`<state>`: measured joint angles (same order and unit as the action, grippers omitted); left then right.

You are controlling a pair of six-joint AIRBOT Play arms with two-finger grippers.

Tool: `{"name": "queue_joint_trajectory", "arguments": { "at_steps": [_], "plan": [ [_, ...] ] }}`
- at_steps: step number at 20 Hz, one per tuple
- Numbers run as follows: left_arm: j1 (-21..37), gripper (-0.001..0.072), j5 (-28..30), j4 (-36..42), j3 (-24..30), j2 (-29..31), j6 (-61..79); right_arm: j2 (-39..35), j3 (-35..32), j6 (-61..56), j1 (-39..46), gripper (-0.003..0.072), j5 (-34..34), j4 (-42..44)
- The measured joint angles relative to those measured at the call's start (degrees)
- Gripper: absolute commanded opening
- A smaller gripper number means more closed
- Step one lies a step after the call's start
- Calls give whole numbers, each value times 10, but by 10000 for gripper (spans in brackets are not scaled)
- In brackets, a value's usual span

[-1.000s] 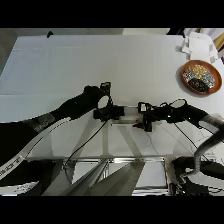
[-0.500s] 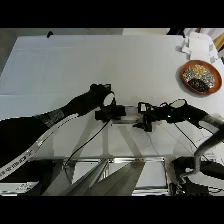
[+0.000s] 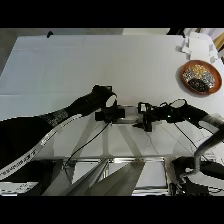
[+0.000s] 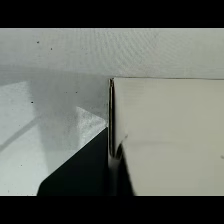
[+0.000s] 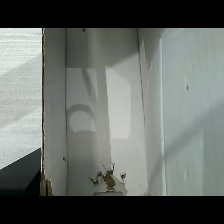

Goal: Fold the box and place the chain.

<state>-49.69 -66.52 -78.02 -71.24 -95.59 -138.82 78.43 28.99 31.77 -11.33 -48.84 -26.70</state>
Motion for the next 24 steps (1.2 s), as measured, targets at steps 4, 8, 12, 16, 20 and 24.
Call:
{"name": "queue_joint_trajectory", "arguments": {
  "at_steps": [4,8,12,16,20,24],
  "plan": [
    [0,152,7,1,-1,-3,1,0,0,-2,0,296,0,1],
    [0,151,-3,-9,-20,-2,26,0,0,-3,0,296,0,1],
    [-2,150,-12,-14,-29,-12,36,0,0,-3,0,296,0,1],
    [-8,121,-26,-20,-31,-26,37,0,0,-2,0,296,0,0],
    [-11,1,-30,-24,-32,-30,39,0,0,-2,0,296,0,0],
    [-12,61,-33,-25,-32,-31,38,0,0,-2,0,296,0,0]
  ]
}}
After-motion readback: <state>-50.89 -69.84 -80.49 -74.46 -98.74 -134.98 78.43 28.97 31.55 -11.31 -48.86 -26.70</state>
